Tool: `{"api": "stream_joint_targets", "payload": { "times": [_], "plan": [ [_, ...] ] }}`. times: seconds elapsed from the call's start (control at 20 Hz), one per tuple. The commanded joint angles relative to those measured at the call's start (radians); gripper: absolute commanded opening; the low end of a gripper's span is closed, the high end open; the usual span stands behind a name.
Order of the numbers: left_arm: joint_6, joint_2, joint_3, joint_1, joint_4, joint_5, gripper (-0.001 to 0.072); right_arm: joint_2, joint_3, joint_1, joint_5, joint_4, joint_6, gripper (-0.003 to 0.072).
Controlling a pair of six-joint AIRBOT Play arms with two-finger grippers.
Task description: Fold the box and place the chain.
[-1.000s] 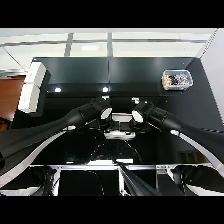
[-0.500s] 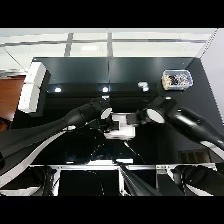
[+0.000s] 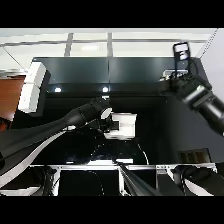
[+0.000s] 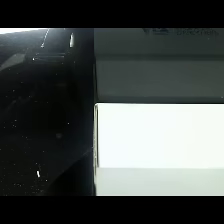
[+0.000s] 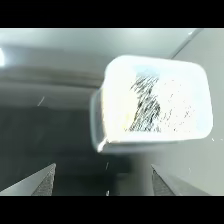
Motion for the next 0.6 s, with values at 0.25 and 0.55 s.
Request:
{"api": "stream_joint_targets", "payload": {
  "times": [0.25,0.55],
  "plan": [
    [0.0,0.0,0.0,0.001,0.0,-0.007,0.0025,-0.51,0.478,-0.425,0.147,0.469,-0.126,0.0702],
    [0.0,0.0,0.0,0.0,0.0,-0.007,0.0025,-0.783,0.779,-0.5,0.391,0.54,-0.188,0.0701]
  ]
}}
